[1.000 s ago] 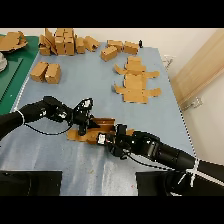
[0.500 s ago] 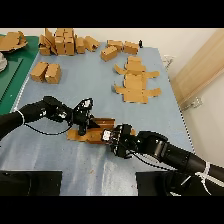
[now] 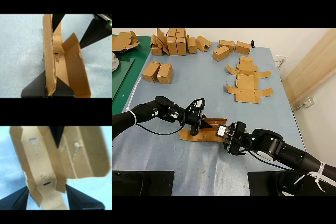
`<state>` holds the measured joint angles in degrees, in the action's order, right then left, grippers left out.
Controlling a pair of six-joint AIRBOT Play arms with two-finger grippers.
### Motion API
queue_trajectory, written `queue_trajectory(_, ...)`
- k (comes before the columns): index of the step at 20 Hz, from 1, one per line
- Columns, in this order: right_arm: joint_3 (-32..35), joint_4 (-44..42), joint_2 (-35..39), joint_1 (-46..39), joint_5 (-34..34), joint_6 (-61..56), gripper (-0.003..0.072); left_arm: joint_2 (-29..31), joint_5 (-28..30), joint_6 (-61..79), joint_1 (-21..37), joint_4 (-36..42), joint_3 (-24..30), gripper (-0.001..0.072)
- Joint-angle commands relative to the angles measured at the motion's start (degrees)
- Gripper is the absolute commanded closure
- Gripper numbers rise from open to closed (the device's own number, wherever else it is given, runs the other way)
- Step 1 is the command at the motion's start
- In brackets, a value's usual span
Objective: Fold the box.
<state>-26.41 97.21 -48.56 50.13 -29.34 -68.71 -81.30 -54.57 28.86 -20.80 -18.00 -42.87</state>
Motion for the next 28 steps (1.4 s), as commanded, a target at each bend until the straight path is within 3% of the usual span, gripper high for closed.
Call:
queue_trajectory(1, -0.07, -0.98, 0.04, -2.27, 2.05, 0.61, -0.0034, -0.02, -0.02, 0.02, 0.07, -0.02, -0.04, 0.0697)
queue_trajectory(6, -0.07, -15.56, -1.03, -7.45, 3.43, 19.47, -0.0034, -0.02, 0.0, 0.02, 0.07, -0.02, -0.04, 0.0698)
queue_trajectory(9, -0.09, -34.75, -3.26, -13.79, 2.75, 41.92, -0.0034, -0.02, 0.0, 0.02, 0.07, -0.02, -0.04, 0.0697)
queue_trajectory(11, -1.2, -50.4, -5.25, -19.85, -1.81, 61.0, -0.0034, -0.02, 0.0, 0.02, 0.07, -0.02, -0.04, 0.0697)
queue_trajectory(13, -4.96, -61.51, -9.46, -27.26, -13.53, 77.9, -0.0034, -0.02, 0.0, 0.02, 0.07, -0.02, -0.04, 0.0697)
queue_trajectory(15, -9.01, -63.87, -14.8, -31.43, -23.28, 84.32, -0.0034, -0.02, -0.02, 0.02, 0.07, -0.02, -0.04, 0.0697)
queue_trajectory(16, -10.32, -64.06, -17.27, -32.09, -24.33, 84.3, -0.0034, -0.02, 0.0, 0.02, 0.07, -0.02, -0.04, 0.0697)
queue_trajectory(28, -11.13, -63.43, -23.5, -32.06, -24.17, 84.41, -0.0034, -0.02, 0.0, 0.02, 0.07, -0.02, -0.04, 0.0697)
